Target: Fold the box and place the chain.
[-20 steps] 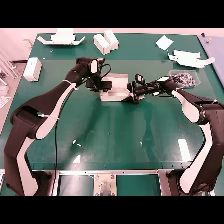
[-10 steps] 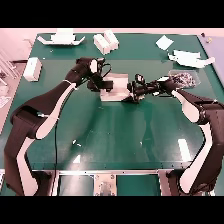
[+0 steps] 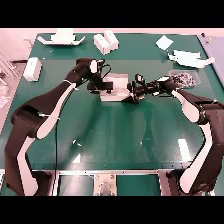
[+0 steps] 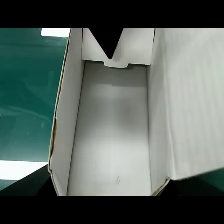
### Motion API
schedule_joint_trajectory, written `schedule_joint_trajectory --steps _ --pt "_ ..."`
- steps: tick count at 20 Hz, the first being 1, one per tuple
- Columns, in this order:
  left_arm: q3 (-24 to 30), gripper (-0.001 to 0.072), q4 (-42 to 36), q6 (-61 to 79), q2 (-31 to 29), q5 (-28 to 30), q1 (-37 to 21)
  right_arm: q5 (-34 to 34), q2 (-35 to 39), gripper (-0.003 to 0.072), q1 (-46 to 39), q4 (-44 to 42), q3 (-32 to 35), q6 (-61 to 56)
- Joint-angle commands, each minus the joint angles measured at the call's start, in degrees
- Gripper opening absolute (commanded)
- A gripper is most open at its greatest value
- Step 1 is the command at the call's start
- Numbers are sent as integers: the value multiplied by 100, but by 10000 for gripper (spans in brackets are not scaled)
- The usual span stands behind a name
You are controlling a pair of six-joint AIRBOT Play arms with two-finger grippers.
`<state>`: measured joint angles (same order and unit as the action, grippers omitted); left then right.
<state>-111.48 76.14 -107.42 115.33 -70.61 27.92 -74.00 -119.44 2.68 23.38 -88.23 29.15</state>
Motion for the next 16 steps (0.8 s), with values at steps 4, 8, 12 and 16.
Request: schedule_joint_trajectory --steps 4,8,12,16 --pt "-4 660 391 -170 111 -240 0 -2 0 540 0 -2 0 -2" --pt "-7 659 402 -225 129 -190 0 0 0 540 0 -2 0 -2" --pt "-74 659 332 -223 157 -48 15 0 0 540 0 -2 0 -2" --pt "-376 659 317 -249 240 -105 24 -2 0 540 0 -2 0 -2"
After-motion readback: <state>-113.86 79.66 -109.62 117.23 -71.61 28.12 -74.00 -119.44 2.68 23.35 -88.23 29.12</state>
